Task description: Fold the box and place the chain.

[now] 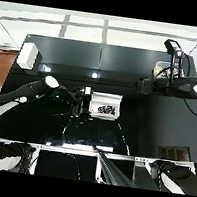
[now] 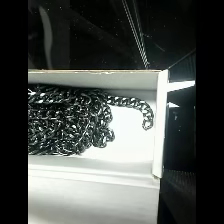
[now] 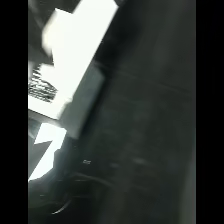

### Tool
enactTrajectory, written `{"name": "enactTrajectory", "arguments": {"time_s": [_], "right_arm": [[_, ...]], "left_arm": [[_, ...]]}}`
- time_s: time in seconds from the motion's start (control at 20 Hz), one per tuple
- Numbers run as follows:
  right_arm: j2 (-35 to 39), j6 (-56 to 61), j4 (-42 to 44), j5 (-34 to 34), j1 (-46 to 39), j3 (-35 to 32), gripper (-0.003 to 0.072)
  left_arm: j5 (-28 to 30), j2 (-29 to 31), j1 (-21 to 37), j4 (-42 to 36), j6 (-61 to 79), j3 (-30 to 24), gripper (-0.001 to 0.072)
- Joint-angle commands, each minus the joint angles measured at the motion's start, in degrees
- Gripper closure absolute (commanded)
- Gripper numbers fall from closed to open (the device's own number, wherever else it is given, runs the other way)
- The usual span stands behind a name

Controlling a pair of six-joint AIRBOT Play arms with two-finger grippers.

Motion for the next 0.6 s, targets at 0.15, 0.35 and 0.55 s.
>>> {"name": "enactTrajectory", "arguments": {"time_s": [0.15, 0.35, 0.55], "right_arm": [[-11.9, -5.7, 10.6, -14.7, 0.7, -3.2, 0.0005], [-16.8, -27.1, 14.3, -8.3, 2.7, -3.2, 0.0006], [-15.3, -50.9, 14.3, 0.3, 3.1, -1.3, 0.0006]], "left_arm": [[0.2, 0.0, -0.2, 0.1, 0.1, 0.0, 0.0325], [0.2, 0.0, -0.2, 0.1, 0.1, 0.0, 0.0325], [0.2, 0.0, -0.2, 0.1, 0.1, 0.0, 0.0325]]}}
